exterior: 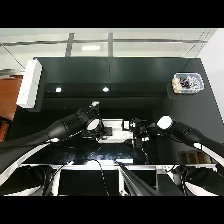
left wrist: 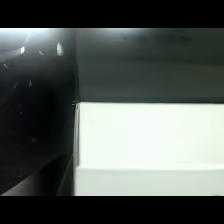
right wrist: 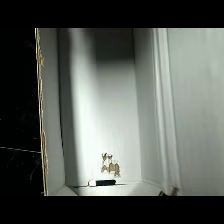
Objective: Fold the box and place the chain.
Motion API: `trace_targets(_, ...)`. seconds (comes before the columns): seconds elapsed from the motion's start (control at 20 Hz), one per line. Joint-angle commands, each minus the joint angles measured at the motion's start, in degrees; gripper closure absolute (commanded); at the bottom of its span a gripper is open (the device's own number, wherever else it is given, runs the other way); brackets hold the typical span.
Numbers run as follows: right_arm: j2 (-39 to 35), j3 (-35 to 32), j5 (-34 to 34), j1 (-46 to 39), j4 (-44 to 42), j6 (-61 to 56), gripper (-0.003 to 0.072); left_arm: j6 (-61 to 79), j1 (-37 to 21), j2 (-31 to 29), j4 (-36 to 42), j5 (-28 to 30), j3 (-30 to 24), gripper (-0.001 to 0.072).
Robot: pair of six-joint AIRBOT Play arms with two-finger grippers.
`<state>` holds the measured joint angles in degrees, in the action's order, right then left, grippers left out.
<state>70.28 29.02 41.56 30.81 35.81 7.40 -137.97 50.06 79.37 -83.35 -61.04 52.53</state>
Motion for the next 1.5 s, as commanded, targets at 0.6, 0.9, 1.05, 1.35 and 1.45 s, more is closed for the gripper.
trace_targets(0.6, -0.3, 0.1, -0.2, 0.0, 0.0, -1.5, -0.0023, 0.2, 0.0, 0.4, -1.6, 0.5, 0.7, 0.0683)
trace_targets(0.9, -7.1, 0.9, 5.1, -1.1, 15.3, -10.6, -0.0016, 2.1, 0.0, 0.3, -2.2, -2.2, 0.8, 0.0683)
trace_targets(1.05, -7.2, 0.9, 5.7, -1.4, 15.6, -10.5, -0.0015, 2.5, 0.0, 0.3, -2.7, -2.5, 0.8, 0.0683)
trace_targets(1.35, -7.2, 0.9, 4.7, -0.9, 11.9, -10.4, 0.0151, 2.5, 0.0, 0.3, -3.0, -2.5, 0.8, 0.0683)
trace_targets(1.45, -6.7, 0.9, 4.3, 0.3, 11.1, -10.4, 0.0277, 2.5, 0.0, 0.3, -2.9, -2.5, 0.8, 0.0683)
